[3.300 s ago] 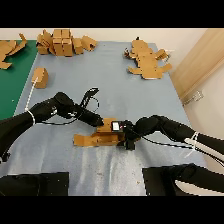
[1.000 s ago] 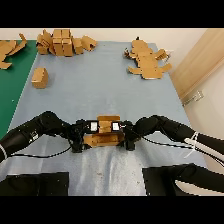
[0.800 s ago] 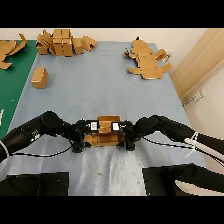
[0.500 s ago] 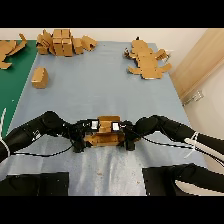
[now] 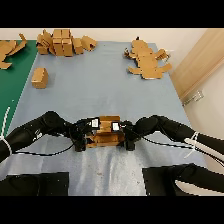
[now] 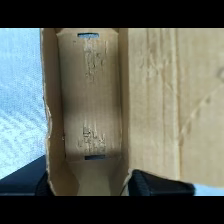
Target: Fold the box.
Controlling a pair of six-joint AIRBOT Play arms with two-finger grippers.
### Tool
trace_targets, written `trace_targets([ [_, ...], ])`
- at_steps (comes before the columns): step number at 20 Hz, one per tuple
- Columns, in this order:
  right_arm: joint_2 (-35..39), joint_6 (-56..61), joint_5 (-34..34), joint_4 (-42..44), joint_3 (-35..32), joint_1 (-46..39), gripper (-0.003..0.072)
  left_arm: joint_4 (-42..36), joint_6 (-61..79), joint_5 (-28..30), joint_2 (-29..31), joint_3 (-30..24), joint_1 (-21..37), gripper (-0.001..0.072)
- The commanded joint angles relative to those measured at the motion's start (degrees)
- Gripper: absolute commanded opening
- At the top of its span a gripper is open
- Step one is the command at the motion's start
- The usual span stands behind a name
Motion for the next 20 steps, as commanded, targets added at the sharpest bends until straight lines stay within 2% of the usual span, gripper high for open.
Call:
trace_targets([
  [1, 0.0, 0.0, 0.0, 0.02, 0.02, -0.02, 0.0518, -1.66, 0.04, 0.33, -0.26, -0.02, -0.02, 0.0291],
  [3, 0.0, 0.0, 0.0, 0.02, 0.02, -0.02, 0.0518, -2.93, 0.22, 0.37, -0.61, -0.02, -0.02, 0.0288],
  [4, 0.0, 0.0, 0.0, 0.02, 0.02, -0.02, 0.0518, -2.93, 0.33, 0.33, -0.68, -0.02, -0.02, 0.0086],
  [5, 0.0, 0.0, 0.0, 0.0, 0.02, -0.02, 0.0518, -2.93, 0.48, 0.35, -0.68, -0.02, -0.02, 0.005],
  [10, 0.0, 0.0, 0.0, 0.0, 0.02, 0.0, 0.0518, -3.34, 0.7, 0.48, -0.68, -0.02, -0.04, 0.0049],
  [14, 0.0, 0.0, 0.0, 0.02, 0.02, -0.02, 0.0518, -6.6, 2.67, 0.46, -0.72, -0.02, -0.04, 0.005],
  [19, 0.0, 0.0, -0.02, 0.02, 0.02, -0.02, 0.0518, -6.97, 3.43, 0.52, -2.69, -0.02, -0.04, 0.005],
  [20, 0.0, 0.0, 0.0, 0.0, 0.02, -0.02, 0.0518, -7.61, 3.78, 0.63, -2.69, 0.0, -0.04, 0.0024],
])
